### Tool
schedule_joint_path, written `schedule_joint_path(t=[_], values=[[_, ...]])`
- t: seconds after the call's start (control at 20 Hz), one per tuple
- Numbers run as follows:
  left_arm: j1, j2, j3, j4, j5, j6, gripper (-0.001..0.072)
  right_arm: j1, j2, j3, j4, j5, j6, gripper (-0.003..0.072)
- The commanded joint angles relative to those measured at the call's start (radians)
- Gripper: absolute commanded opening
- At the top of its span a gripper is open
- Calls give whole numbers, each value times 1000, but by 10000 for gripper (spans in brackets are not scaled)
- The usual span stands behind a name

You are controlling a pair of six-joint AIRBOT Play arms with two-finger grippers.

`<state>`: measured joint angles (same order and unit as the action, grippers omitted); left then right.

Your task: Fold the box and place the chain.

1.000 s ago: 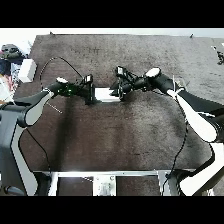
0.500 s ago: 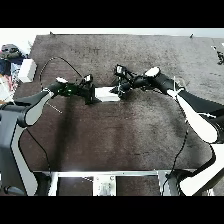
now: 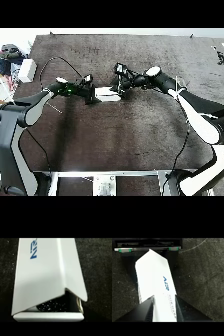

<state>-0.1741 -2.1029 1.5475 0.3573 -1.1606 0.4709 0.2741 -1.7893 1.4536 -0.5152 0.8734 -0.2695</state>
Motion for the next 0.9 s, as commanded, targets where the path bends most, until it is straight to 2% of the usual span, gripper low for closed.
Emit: schedule_joint_path(t=[0.0, 0.2, 0.7, 0.75, 0.8, 0.85], values=[[-1, 0, 0, 1, -2, 1, 163, 1, 0, 0, -7, -7, 0, 275], [-1, 0, 0, 1, -2, 1, 163, 9, 0, 0, -50, -11, 0, 275], [-1, 0, 0, 1, -2, 1, 163, 23, 0, 0, -50, -24, 0, 274], [-1, 0, 0, 1, -2, 1, 163, 23, 0, -1, -50, -24, 0, 235], [-1, 0, 0, 1, -2, 1, 163, 23, 0, -2, -51, -24, 2, 158], [-1, 0, 0, 1, -2, 1, 163, 23, -1, -2, -59, -24, 4, 164]])
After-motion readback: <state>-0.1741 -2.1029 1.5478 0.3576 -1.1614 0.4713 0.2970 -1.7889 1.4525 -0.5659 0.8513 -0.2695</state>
